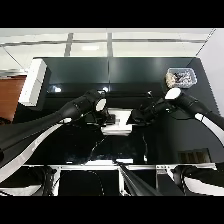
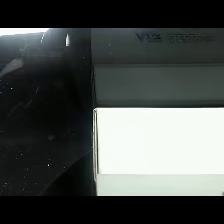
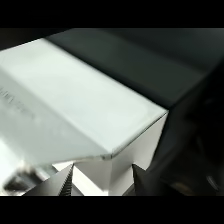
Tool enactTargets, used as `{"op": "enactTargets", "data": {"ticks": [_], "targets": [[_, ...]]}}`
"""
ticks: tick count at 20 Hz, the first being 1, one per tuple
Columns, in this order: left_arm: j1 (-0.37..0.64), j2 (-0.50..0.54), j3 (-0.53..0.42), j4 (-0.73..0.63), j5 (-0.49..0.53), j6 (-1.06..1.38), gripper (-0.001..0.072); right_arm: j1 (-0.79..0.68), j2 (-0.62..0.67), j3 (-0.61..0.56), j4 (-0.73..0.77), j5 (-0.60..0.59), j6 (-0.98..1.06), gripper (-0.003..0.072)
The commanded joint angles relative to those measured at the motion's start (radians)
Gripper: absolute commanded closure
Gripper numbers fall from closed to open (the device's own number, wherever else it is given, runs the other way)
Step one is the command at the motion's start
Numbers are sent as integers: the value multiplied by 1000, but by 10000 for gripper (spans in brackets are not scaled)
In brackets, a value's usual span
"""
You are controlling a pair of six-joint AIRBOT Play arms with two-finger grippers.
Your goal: Fold the box and place the chain.
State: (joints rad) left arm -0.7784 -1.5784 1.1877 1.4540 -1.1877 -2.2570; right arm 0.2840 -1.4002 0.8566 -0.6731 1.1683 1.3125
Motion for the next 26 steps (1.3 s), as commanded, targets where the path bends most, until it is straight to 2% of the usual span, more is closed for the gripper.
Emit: {"op": "enactTargets", "data": {"ticks": [1,2,3,6,8,13,17,23,24,25,26], "targets": [[0,-1,0,-1,0,2,681,96,-1,52,-188,-70,217,277],[0,-1,0,-1,0,2,681,123,-1,68,-243,-77,267,278],[0,-1,0,-1,0,2,682,145,-1,81,-284,-79,309,326],[0,-1,0,-1,0,2,681,216,-2,110,-411,-101,462,327],[0,-1,0,-1,-3,2,681,270,-12,137,-515,-96,570,366],[0,-1,0,-4,-3,2,682,395,-37,189,-776,-38,884,367],[0,-1,0,-4,-7,2,681,421,-47,189,-803,-20,972,376],[0,-1,0,-3,-26,2,681,442,-69,189,-794,-20,984,377],[0,-1,0,-3,-24,2,681,446,-71,189,-794,-21,984,450],[0,-1,0,-3,-21,2,681,446,-71,190,-793,-21,982,641],[0,-1,0,-3,-21,2,681,446,-71,190,-783,-21,982,677]]}}
